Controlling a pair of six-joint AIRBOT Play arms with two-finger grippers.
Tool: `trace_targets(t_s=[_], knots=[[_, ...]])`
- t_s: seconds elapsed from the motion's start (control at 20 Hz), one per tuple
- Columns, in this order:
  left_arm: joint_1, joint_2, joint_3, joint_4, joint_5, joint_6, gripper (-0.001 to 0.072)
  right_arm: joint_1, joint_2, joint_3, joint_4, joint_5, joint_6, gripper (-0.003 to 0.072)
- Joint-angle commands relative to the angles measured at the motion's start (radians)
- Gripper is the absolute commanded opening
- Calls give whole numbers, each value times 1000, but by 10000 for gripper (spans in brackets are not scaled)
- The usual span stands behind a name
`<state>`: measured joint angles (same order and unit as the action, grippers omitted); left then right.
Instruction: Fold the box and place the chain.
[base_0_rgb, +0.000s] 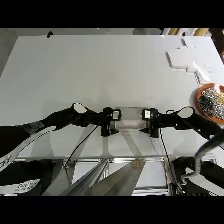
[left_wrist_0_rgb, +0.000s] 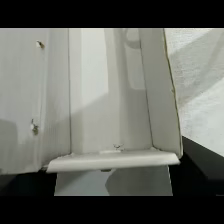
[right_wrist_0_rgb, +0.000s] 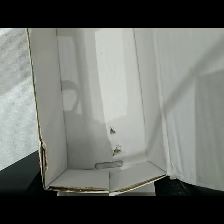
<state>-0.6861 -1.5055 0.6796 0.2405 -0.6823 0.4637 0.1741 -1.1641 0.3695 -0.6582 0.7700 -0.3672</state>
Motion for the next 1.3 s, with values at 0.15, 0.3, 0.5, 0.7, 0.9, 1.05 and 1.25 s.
trace_targets(t_s=[0.15,0.3,0.5,0.7,0.9,1.05,1.25], knots=[[-3,-3,0,-24,5,0,633,0,0,0,0,0,0,398],[-3,-3,0,-23,-1,2,386,0,0,0,0,0,0,398],[-3,-3,0,-21,-2,3,257,0,0,0,0,0,0,398],[-2,-3,0,-19,-3,4,256,0,0,0,0,0,0,398],[-2,-3,0,-19,-3,4,256,0,0,0,0,0,0,398],[-2,-3,0,-19,-3,4,256,0,0,0,0,0,0,398],[-2,-3,0,-19,-3,4,256,0,0,0,0,0,0,398]])
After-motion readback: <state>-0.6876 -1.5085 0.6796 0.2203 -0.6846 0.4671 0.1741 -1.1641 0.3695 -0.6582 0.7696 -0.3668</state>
